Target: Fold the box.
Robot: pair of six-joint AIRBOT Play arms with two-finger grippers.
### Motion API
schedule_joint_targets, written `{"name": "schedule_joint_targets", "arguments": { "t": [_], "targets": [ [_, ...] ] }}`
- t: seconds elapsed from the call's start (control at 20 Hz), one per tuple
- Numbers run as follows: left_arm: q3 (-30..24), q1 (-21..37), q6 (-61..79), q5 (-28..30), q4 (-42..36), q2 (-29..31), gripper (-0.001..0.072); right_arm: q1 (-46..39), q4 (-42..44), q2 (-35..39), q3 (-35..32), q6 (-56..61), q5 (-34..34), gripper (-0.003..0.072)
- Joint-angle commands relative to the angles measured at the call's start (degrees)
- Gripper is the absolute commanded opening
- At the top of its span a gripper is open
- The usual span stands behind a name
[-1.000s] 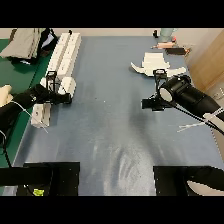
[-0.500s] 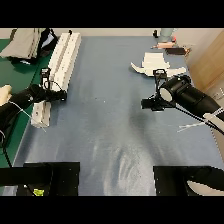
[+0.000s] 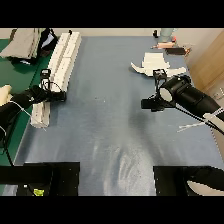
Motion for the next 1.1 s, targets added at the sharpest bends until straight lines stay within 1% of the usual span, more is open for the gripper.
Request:
{"name": "schedule_joint_targets", "arguments": {
  "t": [0.0,0.25,0.55,0.7,0.75,0.8,0.85,1.05],
  "targets": [
    [0.0,0.7,-0.3,-1.5,0.0,-0.9,0.0461,0.0,0.6,0.0,0.0,-1.1,0.2,0.0002],
    [0.0,0.7,-0.3,-0.4,0.0,-0.9,0.0461,0.0,0.6,0.0,0.0,-1.1,0.2,0.0003],
    [0.0,0.6,-0.3,-0.5,-0.2,-0.9,0.0461,0.0,0.6,0.0,0.0,-1.1,0.2,0.0003],
    [0.0,0.6,-0.3,-1.5,-0.2,-0.9,0.0462,0.0,0.7,0.0,0.0,-1.1,0.2,0.0002],
    [0.0,0.6,-0.3,-2.4,-0.2,-0.9,0.0533,0.0,0.7,0.0,0.0,-1.1,0.2,0.0003],
    [0.1,0.6,-0.3,-3.1,-0.2,-0.9,0.0645,0.0,0.7,0.0,0.0,-1.1,0.2,0.0003],
    [0.1,0.7,-0.3,-3.7,-0.2,-0.9,0.0664,0.0,0.7,0.0,0.0,-1.1,0.2,0.0003],
    [0.1,0.7,-0.3,-4.0,-0.2,-0.9,0.0665,0.0,0.7,0.0,0.0,-1.1,0.2,0.0002]
  ]
}}
